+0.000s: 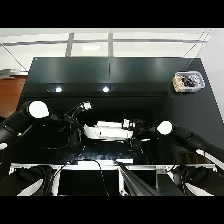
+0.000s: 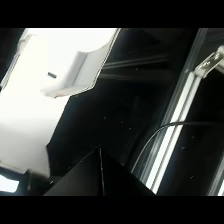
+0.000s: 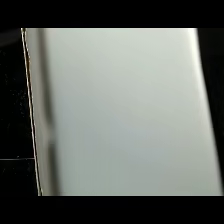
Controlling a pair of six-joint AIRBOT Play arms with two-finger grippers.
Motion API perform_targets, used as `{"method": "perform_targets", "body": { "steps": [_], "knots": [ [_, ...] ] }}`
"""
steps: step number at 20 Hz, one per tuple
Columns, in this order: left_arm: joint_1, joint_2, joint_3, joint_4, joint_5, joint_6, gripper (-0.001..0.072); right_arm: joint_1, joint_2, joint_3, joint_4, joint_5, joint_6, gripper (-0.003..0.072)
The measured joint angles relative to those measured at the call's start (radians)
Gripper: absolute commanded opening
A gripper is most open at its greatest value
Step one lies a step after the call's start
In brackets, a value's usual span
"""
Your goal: Fold the box and place the chain.
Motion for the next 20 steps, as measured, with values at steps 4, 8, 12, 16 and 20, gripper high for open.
{"method": "perform_targets", "body": {
  "steps": [4,8,12,16,20],
  "knots": [
    [0.000,-0.005,-0.012,-0.158,0.106,0.028,0.0028,0.000,0.000,0.000,0.000,0.000,0.000,0.0418],
    [0.000,-0.037,-0.016,-0.303,0.258,0.093,0.0028,0.000,0.000,0.000,0.000,0.000,0.000,0.0418],
    [0.000,-0.078,-0.017,-0.364,0.409,0.124,0.0028,0.000,0.000,0.000,-0.001,0.000,0.000,0.0418],
    [0.000,-0.129,-0.017,-0.384,0.499,0.136,0.0028,0.000,0.000,0.000,-0.002,0.000,0.000,0.0417],
    [0.000,-0.178,-0.017,-0.392,0.534,0.138,0.0028,0.000,0.000,0.000,-0.003,0.000,0.000,0.0417]
  ]
}}
